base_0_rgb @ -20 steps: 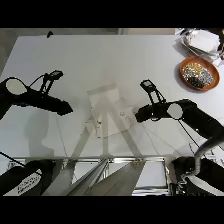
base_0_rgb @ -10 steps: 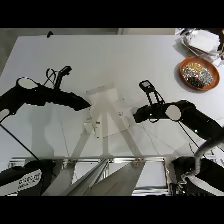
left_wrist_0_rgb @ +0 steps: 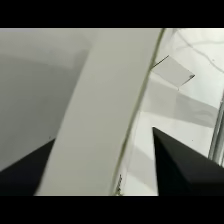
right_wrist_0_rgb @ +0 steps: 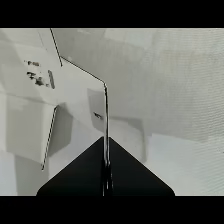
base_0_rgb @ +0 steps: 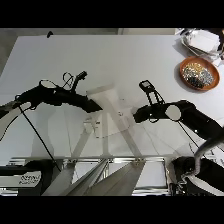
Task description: Fold the box and place the chain.
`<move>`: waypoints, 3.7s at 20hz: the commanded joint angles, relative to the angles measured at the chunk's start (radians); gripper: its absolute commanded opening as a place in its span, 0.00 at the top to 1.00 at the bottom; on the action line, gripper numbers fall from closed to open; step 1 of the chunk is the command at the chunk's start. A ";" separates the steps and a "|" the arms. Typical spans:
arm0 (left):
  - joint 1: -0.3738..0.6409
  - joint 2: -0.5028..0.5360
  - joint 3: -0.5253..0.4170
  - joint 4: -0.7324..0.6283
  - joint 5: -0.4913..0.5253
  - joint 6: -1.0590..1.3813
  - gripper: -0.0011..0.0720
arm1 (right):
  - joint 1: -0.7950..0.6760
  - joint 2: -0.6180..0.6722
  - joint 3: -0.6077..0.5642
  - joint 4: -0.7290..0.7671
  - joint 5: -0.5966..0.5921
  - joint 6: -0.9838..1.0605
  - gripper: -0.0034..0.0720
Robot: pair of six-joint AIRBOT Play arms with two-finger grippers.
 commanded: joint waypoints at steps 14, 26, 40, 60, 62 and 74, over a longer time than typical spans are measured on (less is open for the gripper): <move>-0.013 0.001 0.072 0.167 -0.096 0.162 0.98 | 0.001 0.006 0.000 0.001 0.042 0.026 0.93; -0.105 0.193 0.071 0.293 -0.117 0.344 0.98 | 0.000 0.376 0.033 -0.014 0.294 0.053 0.68; -0.240 0.193 0.070 0.338 0.056 0.278 0.98 | 0.000 0.493 0.033 -0.112 0.499 0.161 0.68; -0.240 0.117 0.071 0.342 0.110 0.336 0.98 | 0.000 0.493 0.033 -0.113 0.404 0.156 0.69; -0.240 0.117 0.071 0.342 0.110 0.336 0.98 | 0.000 0.493 0.033 -0.113 0.401 0.156 0.69; -0.240 0.117 0.071 0.338 0.100 0.336 0.98 | 0.000 0.493 0.033 -0.112 0.371 0.156 0.69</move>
